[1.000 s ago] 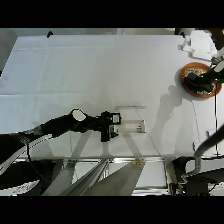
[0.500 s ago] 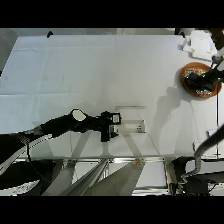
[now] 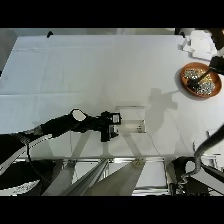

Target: Fold the box and place the chain.

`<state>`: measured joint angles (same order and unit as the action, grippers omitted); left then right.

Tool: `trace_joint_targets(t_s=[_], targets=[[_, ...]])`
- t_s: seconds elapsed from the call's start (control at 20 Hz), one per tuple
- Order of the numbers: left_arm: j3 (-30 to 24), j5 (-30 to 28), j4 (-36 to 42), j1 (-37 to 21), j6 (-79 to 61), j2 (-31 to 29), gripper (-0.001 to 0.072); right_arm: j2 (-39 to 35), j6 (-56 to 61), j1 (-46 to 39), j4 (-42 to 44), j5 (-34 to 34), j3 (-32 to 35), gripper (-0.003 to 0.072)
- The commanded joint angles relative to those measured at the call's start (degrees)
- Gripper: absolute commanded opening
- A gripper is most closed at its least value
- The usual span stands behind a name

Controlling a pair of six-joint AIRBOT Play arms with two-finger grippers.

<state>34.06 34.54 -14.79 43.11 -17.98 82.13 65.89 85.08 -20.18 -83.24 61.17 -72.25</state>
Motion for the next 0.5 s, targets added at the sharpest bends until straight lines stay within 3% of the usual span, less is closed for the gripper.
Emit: trace_joint_targets(t_s=[0.0,0.25,0.45], targets=[[0.0,0.0,0.0,0.0,0.0,0.0,0.0315,-8.9,-4.4,0.0,3.9,5.3,0.0,0.0016],[0.0,0.0,0.0,0.0,0.0,0.0,0.0315,-19.0,-8.4,0.0,13.7,10.5,-0.1,0.0016],[0.0,0.0,0.0,0.0,0.0,0.0,0.0315,-25.1,-12.9,0.8,18.1,19.0,0.0,0.0016]])
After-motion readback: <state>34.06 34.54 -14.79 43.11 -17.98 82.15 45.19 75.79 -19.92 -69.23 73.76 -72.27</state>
